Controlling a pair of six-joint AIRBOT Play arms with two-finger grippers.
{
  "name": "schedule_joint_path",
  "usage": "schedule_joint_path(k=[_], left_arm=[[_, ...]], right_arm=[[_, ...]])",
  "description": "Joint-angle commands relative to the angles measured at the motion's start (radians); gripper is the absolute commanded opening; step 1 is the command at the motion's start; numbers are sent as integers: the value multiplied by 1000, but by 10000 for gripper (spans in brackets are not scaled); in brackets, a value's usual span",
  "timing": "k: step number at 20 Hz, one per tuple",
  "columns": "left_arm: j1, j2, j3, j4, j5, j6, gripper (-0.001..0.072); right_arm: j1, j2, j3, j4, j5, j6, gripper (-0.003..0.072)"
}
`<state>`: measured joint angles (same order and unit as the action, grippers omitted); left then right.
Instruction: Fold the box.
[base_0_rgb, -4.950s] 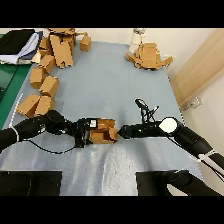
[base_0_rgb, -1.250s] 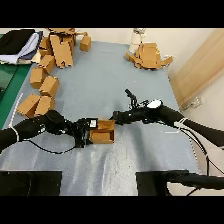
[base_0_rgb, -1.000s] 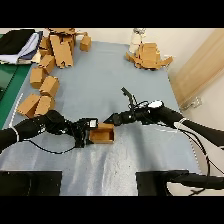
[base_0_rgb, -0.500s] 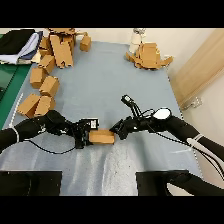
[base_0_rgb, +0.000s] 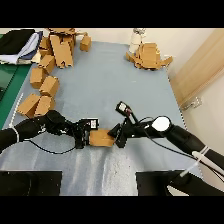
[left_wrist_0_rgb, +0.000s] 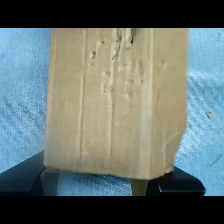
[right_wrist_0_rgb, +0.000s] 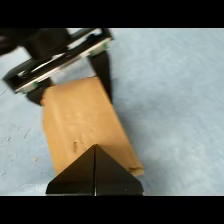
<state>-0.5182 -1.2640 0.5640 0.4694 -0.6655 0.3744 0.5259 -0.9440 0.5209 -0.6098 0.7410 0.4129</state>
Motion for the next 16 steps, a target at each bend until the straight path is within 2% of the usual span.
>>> schedule_joint_path(k=[1, 3, 6, 7, 8, 12, 16], left_arm=[[0, 0, 0, 0, 0, 1, 532], [0, 0, 0, 0, 0, 1, 532], [0, 0, 0, 0, 0, 1, 531], [0, 0, 0, 0, 0, 1, 532], [1, 0, 0, 0, 0, 1, 532], [0, 0, 0, 1, 0, 1, 532], [0, 0, 0, 0, 0, 1, 532]], right_arm=[[121, 84, -31, -106, -109, 34, 5], [140, 116, -31, -186, -113, 85, 12], [142, 129, -26, -227, -149, 72, 226], [142, 126, -18, -232, -166, 18, 357], [142, 124, -13, -230, -183, -49, 420], [144, 93, -6, -148, -196, -309, 420], [156, 70, -4, -146, -184, -361, 420]])
